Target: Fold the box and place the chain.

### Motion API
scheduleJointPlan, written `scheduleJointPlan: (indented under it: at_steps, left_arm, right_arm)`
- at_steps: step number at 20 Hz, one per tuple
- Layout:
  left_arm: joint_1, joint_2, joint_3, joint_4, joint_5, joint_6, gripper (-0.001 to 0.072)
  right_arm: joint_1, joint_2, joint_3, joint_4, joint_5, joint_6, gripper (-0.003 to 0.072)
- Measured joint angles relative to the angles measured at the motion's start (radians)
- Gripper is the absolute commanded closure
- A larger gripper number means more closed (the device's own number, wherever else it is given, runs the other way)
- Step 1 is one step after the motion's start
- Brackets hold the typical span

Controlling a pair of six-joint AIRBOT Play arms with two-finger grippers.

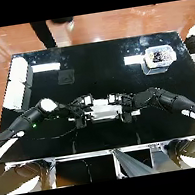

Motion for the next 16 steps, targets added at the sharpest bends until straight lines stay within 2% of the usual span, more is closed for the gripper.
scheduleJointPlan:
  at_steps: [1, 2, 4, 13, 16]
  left_arm:
    - [0.0, 0.0, 0.0, 0.0, 0.0, 0.0, 0.0352]
    - [0.0, 0.0, 0.0, 0.001, 0.0, 0.0, 0.0423]
    - [0.0, 0.0, 0.0, 0.005, 0.0, 0.0, 0.0406]
    - [0.0, -0.012, 0.0, 0.036, -0.005, 0.0, 0.0415]
    - [0.01, 0.001, 0.0, 0.065, -0.009, -0.018, 0.0552]
  right_arm:
    - [0.0, 0.0, 0.0, 0.0, 0.0, 0.0, 0.0165]
    - [0.0, 0.0, 0.0, 0.0, 0.0, 0.0, 0.0165]
    - [0.0, 0.0, 0.0, 0.0, 0.0, 0.0, 0.0165]
    - [0.0, 0.0, 0.0, 0.0, 0.0, 0.0, 0.0165]
    - [0.0, 0.0, 0.0, 0.001, 0.0, 0.001, 0.0165]
